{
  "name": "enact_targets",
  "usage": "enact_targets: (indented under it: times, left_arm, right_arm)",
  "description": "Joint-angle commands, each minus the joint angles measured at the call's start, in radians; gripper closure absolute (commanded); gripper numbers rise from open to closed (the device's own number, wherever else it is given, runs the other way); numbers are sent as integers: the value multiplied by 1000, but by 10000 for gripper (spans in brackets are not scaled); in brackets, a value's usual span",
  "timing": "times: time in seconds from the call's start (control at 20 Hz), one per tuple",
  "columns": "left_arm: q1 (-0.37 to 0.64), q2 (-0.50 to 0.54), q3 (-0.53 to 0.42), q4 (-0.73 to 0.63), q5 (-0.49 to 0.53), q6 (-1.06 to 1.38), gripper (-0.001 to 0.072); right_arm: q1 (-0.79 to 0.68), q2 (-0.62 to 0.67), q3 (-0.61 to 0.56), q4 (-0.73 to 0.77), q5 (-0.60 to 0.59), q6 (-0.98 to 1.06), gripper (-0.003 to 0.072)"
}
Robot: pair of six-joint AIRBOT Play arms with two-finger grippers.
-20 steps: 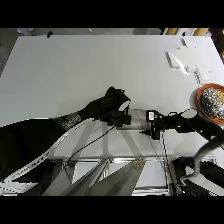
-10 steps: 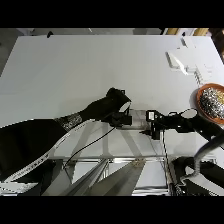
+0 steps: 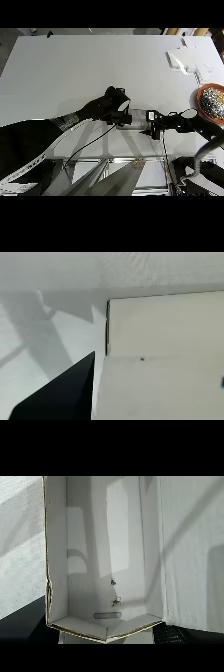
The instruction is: Fold the box and place the chain.
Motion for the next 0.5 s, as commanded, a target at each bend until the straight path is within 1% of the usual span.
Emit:
enact_targets:
  times: [0.0,0.15,0.35,0.4,0.45]
  left_arm:
    - [16,63,0,-4,-27,166,436]
    - [43,136,0,-48,-59,328,436]
    - [99,262,-9,-111,-222,537,435]
    - [118,307,-27,-111,-235,580,435]
    - [143,359,-55,-111,-227,620,435]
  right_arm:
    - [0,1,1,0,0,2,272]
    - [0,1,1,0,0,2,272]
    - [0,1,1,0,0,2,272]
    - [0,0,1,0,0,2,272]
    - [0,0,1,0,0,2,272]
